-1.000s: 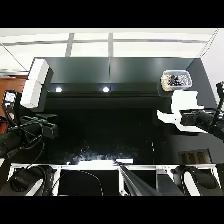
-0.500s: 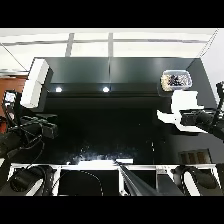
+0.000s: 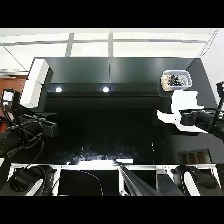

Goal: Fold the box and place the chain.

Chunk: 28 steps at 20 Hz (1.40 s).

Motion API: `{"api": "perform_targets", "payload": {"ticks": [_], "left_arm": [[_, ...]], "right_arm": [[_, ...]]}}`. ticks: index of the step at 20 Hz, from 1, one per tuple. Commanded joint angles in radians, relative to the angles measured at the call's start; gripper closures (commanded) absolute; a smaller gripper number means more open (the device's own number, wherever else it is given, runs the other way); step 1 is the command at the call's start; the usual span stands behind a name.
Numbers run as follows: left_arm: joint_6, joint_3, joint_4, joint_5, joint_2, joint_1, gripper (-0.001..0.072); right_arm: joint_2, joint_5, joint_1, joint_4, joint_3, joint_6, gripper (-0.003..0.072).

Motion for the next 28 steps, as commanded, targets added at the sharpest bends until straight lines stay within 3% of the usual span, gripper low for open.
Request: {"api": "perform_targets", "payload": {"ticks": [1,2,3,4,8,12,17,21,24,26,28], "left_arm": [[0.001,-0.003,0.004,0.129,-0.011,0.000,0.0675],[0.003,-0.003,0.009,0.178,-0.027,0.000,0.0596],[0.003,-0.003,0.012,0.227,-0.052,0.000,0.0209],[0.005,-0.002,0.019,0.271,-0.084,0.001,0.0008],[0.005,0.007,0.034,0.325,-0.245,0.000,0.0004],[0.001,0.071,0.030,0.245,-0.361,0.017,0.0005],[-0.018,0.200,-0.019,0.028,-0.472,0.238,0.0005],[0.117,0.236,-0.251,-0.106,-0.517,0.377,0.0005],[0.115,0.235,-0.282,-0.131,-0.517,0.380,0.0005],[0.114,0.235,-0.302,-0.122,-0.517,0.380,0.0005],[0.115,0.235,-0.312,-0.123,-0.518,0.380,0.0006]], "right_arm": [[0.000,-0.048,0.000,0.056,-0.001,0.000,0.0664],[-0.002,-0.079,0.000,0.053,-0.001,0.000,0.0587],[-0.007,-0.098,0.000,0.042,-0.001,0.003,0.0144],[-0.018,-0.114,0.000,0.035,-0.001,0.005,-0.0034],[-0.144,-0.162,-0.008,-0.001,0.007,0.138,-0.0034],[-0.382,-0.128,-0.133,-0.136,0.195,0.251,-0.0034],[-0.665,-0.021,-0.385,-0.258,0.539,0.253,-0.0034],[-0.836,0.055,-0.609,-0.350,0.688,0.303,-0.0034],[-0.962,0.097,-0.773,-0.338,0.768,0.327,-0.0034],[-1.069,0.201,-0.848,-0.297,0.844,0.267,-0.0034],[-1.189,0.410,-0.898,-0.050,0.927,-0.076,-0.0034]]}}
